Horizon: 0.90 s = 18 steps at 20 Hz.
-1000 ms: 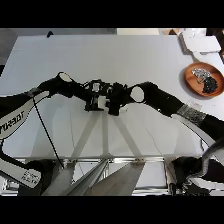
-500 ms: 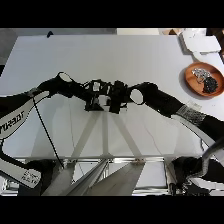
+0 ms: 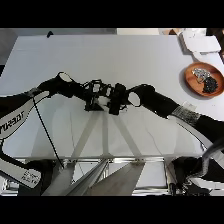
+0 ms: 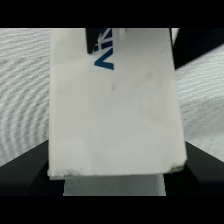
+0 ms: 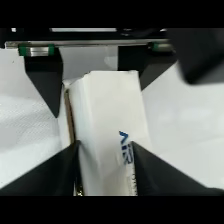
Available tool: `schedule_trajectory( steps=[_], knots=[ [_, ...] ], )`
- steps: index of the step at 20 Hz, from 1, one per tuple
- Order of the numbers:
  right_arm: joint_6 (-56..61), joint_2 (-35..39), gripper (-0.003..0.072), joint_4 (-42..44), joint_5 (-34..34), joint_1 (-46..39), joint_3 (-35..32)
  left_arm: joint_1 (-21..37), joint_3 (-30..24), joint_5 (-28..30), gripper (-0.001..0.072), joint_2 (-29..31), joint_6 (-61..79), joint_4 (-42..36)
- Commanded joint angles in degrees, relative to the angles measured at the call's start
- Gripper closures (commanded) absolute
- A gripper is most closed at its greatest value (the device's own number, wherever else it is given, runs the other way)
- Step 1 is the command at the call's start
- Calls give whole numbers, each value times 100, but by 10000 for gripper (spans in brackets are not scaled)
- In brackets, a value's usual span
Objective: Fold the box and place the chain.
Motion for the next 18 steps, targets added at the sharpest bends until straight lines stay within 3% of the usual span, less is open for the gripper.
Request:
schedule_trajectory(
  steps=[1,9,13,14,15,16,18],
  knots=[
    [72,-20,268,35,22,118,-20,0,2,2,435,0,-11,0],
    [72,378,269,22,57,116,-20,0,2,2,435,0,-11,0],
    [367,623,289,31,402,103,-17,0,2,2,435,0,-11,0],
    [640,643,380,85,479,52,-15,0,2,2,435,0,-11,0],
    [957,636,562,238,527,-42,-15,0,2,2,435,0,-11,0],
    [1349,619,666,496,527,-179,-15,0,2,2,435,0,-11,0],
    [1932,566,668,859,450,-400,-15,0,2,2,435,0,-11,0]
  ],
)
